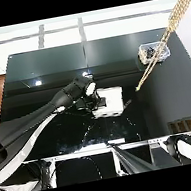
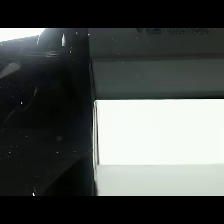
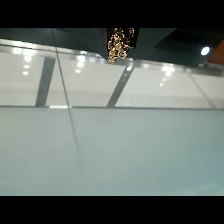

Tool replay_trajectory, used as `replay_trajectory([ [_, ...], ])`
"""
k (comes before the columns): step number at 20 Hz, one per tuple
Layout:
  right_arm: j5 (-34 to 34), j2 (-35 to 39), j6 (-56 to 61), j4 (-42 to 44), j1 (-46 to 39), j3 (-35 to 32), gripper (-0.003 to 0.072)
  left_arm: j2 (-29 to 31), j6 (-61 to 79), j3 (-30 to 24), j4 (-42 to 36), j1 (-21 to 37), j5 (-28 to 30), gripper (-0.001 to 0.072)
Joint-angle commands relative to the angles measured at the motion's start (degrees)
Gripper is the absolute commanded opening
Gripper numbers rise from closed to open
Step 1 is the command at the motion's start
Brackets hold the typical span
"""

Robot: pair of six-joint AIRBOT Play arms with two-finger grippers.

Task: Fold the box and place the chain.

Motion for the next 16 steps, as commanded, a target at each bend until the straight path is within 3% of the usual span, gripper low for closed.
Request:
replay_trajectory([
  [1,7.1,0.7,-0.9,1.7,2.6,-0.9,0.0009,0.0,0.0,0.0,0.0,0.0,0.0,0.0025],
  [8,17.5,1.2,-3.4,0.4,12.3,-9.6,0.0010,0.0,0.0,0.0,0.0,0.0,-0.1,0.0025],
  [16,20.2,2.2,-4.7,0.9,13.9,-21.6,0.0010,0.0,0.0,0.0,0.0,0.0,-0.1,0.0025],
])
